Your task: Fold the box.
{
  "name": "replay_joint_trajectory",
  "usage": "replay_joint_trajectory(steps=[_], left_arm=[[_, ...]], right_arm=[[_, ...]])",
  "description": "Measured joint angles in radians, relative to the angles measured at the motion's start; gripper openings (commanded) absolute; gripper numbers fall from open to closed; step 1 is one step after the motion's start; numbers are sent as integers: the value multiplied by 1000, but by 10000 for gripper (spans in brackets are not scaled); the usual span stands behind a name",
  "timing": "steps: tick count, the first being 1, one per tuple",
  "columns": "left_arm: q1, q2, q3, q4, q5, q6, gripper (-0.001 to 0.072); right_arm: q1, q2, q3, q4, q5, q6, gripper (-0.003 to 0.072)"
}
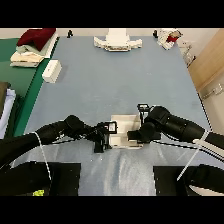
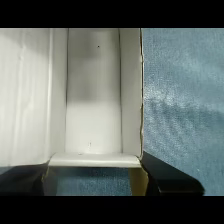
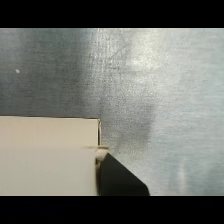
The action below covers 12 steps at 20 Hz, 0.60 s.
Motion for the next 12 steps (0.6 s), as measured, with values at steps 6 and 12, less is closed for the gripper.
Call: replay_joint_trajectory(steps=[6,12], left_arm=[[0,0,0,2,-1,3,477],[0,0,0,2,-2,3,476]], right_arm=[[4,-2,0,-10,-8,-1,443],[2,60,60,-8,-120,-27,451]])
